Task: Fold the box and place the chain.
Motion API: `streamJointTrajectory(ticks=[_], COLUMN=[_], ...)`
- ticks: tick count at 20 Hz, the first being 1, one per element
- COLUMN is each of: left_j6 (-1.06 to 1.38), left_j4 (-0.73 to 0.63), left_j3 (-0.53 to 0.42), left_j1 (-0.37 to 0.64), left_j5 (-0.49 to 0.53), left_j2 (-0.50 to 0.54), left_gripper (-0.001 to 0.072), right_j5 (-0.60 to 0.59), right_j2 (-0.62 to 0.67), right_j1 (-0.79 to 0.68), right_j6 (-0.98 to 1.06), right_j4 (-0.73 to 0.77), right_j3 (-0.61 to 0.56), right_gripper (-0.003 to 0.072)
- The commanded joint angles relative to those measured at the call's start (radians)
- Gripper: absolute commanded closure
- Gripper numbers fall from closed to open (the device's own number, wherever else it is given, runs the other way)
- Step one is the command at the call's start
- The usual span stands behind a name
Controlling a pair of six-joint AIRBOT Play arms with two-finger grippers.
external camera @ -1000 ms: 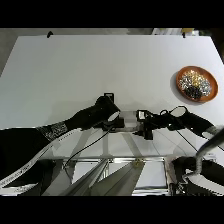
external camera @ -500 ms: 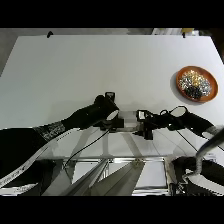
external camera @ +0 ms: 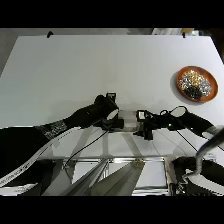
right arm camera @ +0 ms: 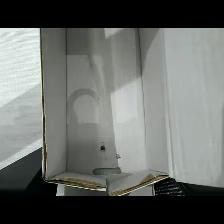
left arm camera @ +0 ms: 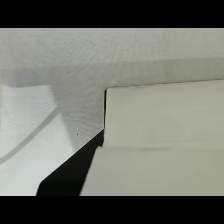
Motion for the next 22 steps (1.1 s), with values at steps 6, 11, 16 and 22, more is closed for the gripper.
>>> streamJointTrajectory(ticks=[6,11,16,22], left_j6=[0.010,0.023,0.224,0.845], left_j4=[-0.023,-0.020,-0.035,-0.047], left_j3=[-0.001,-0.001,-0.001,-0.036], left_j1=[0.008,0.043,0.084,0.180], left_j5=[-0.004,-0.005,-0.052,-0.247], left_j2=[0.008,0.101,0.209,0.364], left_gripper=[0.0670,0.0367,0.0361,0.0094], right_j5=[-0.002,-0.002,-0.002,-0.002], right_j2=[0.001,0.001,0.001,0.001], right_j1=[0.000,0.000,0.000,0.000], right_j6=[-0.002,-0.002,-0.002,-0.002], right_j4=[0.000,0.000,0.000,0.000], right_j3=[0.000,0.000,0.000,0.000], right_gripper=[0.0288,0.0288,0.0288,0.0288])
